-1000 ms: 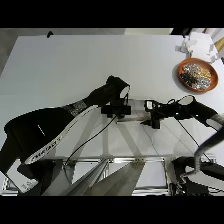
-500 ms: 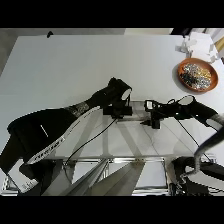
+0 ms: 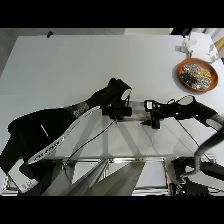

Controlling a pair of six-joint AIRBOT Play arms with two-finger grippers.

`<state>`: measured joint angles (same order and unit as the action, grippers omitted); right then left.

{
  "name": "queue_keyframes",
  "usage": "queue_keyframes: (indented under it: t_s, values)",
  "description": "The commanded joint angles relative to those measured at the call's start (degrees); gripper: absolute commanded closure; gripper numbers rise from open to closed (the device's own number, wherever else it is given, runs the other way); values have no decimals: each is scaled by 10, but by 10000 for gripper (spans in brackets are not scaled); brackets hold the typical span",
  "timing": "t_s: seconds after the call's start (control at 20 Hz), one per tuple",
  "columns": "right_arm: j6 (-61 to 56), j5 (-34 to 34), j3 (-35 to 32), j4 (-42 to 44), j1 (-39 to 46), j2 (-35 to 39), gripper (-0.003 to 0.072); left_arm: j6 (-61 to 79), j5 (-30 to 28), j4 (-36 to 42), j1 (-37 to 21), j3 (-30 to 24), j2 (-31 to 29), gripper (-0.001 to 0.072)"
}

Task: Fold the box and place the chain.

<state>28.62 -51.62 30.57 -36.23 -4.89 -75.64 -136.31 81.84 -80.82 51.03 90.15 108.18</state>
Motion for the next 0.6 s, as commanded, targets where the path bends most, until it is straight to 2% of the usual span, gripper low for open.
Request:
queue_keyframes:
  t_s: [0.0,0.55]
  values:
    - [-1,0,0,0,0,0,276,0,-2,6,-7,1,-16,551]
    - [-1,0,0,0,0,0,276,46,47,4,-11,1,-70,551]
